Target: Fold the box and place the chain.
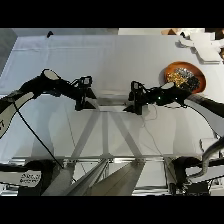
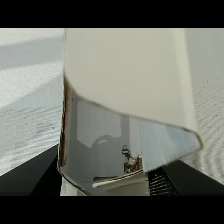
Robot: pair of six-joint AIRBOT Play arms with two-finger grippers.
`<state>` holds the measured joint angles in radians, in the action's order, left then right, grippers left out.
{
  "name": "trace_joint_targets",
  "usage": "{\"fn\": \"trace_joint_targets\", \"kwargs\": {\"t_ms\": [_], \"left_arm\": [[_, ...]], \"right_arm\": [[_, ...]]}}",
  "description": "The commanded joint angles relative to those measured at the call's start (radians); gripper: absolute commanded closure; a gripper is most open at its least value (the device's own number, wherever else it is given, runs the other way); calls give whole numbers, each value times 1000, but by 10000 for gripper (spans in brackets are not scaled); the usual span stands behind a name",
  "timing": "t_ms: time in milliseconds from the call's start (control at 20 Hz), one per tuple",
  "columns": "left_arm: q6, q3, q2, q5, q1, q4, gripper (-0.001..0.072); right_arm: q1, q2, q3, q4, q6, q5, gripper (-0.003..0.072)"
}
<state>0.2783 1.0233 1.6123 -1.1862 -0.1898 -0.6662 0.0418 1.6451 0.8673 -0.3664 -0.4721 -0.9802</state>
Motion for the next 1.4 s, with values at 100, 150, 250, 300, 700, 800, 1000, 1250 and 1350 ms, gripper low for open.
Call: {"fn": "trace_joint_targets", "kwargs": {"t_ms": [100, 150, 250, 300, 700, 800, 1000, 1250, 1350], "left_arm": [[52, 0, 1, -24, 1, 76, 225], [63, 0, 1, -24, 1, 75, 225], [63, 0, 1, -22, 1, 63, 226], [63, 0, 1, -18, 1, 48, 228], [63, 0, 24, 24, 1, -21, 364], [65, 0, 26, 35, 1, -18, 365], [130, 0, 26, 18, 1, 53, 365], [142, 0, 26, -9, 0, 47, 365], [141, -1, 26, -10, -2, 19, 365]], "right_arm": [[1, 0, 0, 0, 0, -1, 225], [1, 0, 0, 0, 0, 0, 225], [1, 0, 0, 0, 0, 0, 225], [1, 0, 0, 0, 0, 0, 225], [1, 0, 0, 0, 0, 0, 225], [1, 0, 0, 0, 0, 0, 225], [1, -1, 0, 0, 0, 0, 225], [1, 0, 0, 0, 0, 0, 225], [1, 0, 0, 0, 0, 0, 225]]}}
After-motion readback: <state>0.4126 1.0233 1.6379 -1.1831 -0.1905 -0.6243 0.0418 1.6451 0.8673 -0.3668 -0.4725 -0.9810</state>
